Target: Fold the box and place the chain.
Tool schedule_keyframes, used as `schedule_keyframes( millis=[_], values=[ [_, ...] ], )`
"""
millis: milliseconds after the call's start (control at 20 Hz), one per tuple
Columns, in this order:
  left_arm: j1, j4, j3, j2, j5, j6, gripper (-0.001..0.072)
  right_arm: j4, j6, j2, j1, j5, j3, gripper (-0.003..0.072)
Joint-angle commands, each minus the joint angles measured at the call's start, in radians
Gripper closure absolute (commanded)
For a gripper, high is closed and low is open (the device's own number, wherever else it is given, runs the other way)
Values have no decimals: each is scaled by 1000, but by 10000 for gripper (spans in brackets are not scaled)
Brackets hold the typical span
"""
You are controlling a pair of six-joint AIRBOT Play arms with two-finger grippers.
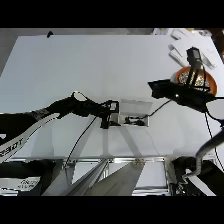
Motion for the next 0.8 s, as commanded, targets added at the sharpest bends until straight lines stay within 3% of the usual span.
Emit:
schedule_keyframes(
  millis=[0, 100, 300, 350, 400, 450, 600, 750],
  values=[
    [0, 0, 1, 0, 0, 0, 624, -308, 244, -78, -95, 150, 3, 669],
    [0, 0, 1, 0, 0, 0, 624, -405, 311, -153, -94, 194, -11, 669],
    [0, 0, 1, 0, 0, 0, 624, -413, 306, -256, -77, 165, -17, 654],
    [0, 0, 1, 0, 0, 0, 624, -426, 306, -271, -77, 163, -18, 549],
    [0, 0, 1, 0, 0, 0, 624, -444, 307, -287, -77, 161, -17, 393],
    [0, 0, 1, 0, 0, 0, 624, -458, 311, -301, -77, 160, -18, 365],
    [0, 0, 1, 0, 0, 0, 624, -463, 336, -337, -77, 158, -18, 377],
    [0, 0, 1, 0, 0, 0, 624, -470, 373, -369, -77, 156, -20, 473]
  ],
)
